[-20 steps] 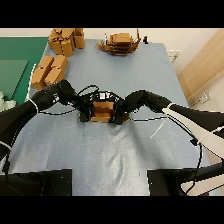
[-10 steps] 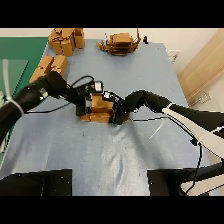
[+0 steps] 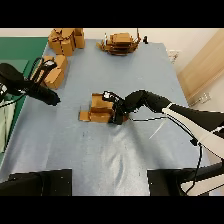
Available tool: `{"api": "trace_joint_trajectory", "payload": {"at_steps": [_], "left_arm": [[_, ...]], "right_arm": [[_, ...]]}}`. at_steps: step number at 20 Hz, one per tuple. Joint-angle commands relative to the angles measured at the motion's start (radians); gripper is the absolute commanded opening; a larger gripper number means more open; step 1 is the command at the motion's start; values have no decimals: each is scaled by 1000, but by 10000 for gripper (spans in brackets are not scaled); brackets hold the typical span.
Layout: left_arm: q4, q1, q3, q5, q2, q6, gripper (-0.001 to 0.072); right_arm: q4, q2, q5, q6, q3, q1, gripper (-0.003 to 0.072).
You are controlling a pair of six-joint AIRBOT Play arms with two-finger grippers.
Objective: Fold the box.
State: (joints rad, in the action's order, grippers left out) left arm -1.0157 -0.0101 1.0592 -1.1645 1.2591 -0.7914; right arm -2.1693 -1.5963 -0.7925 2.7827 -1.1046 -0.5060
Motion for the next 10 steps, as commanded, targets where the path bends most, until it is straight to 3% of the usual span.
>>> {"api": "trace_joint_trajectory", "payload": {"at_steps": [1, 3, 5, 10], "left_arm": [[158, -59, -17, -42, 143, -172, 21], [254, -26, -16, -79, 238, -166, 21], [260, 28, -16, -85, 293, -167, 20], [204, 147, -16, 27, 305, -227, 20]], "right_arm": [[0, 0, 8, 0, 0, 0, 156], [0, 0, 12, 0, 0, 0, 156], [0, 0, 17, 0, 0, 0, 156], [0, 0, 16, 0, 0, 0, 156]]}}
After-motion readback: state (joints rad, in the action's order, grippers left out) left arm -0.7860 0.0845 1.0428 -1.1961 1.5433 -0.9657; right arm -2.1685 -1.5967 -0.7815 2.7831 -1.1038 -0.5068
